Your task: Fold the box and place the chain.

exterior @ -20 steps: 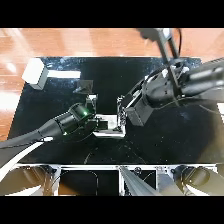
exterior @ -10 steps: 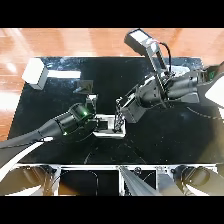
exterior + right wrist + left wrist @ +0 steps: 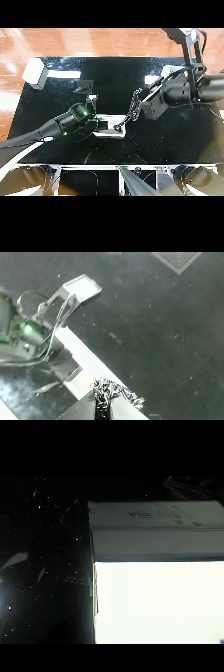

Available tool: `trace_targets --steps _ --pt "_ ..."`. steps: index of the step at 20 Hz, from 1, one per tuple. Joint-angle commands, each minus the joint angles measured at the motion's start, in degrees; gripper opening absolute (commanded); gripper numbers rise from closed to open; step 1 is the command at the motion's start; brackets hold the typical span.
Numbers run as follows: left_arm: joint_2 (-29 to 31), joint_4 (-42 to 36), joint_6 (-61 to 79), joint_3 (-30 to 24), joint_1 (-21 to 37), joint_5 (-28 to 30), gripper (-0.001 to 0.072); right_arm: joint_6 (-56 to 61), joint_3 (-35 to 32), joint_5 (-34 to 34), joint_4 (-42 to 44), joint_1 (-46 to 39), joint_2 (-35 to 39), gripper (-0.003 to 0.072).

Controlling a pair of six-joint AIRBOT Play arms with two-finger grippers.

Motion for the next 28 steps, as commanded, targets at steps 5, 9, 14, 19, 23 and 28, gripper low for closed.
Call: trace_targets --steps 5,9,14,19,23,28 --pt "0.02 0.02 0.00 0.04 0.00 -0.02 0.0020 0.85 -1.44 -4.68 7.96 4.57 -0.52 0.0036" --pt "0.02 0.00 0.00 0.04 0.00 -0.09 0.0020 -0.68 -1.68 -7.26 7.93 6.12 -4.09 0.0036" --pt "0.02 0.00 0.00 0.04 0.00 -0.07 0.0020 -1.29 -2.36 -6.08 5.27 6.12 -6.73 0.0035" --pt "0.02 0.00 0.00 0.04 0.00 -0.07 0.0020 -1.31 -12.15 -8.59 8.46 6.12 -8.02 0.0035" --pt "0.02 0.00 0.00 0.04 0.00 -0.17 0.0020 -2.60 -14.32 -11.52 8.50 6.12 -11.82 0.0035" --pt "0.02 0.02 0.00 0.04 0.00 -0.20 0.0020 -4.57 -14.32 -12.24 11.13 6.12 -15.50 0.0035"
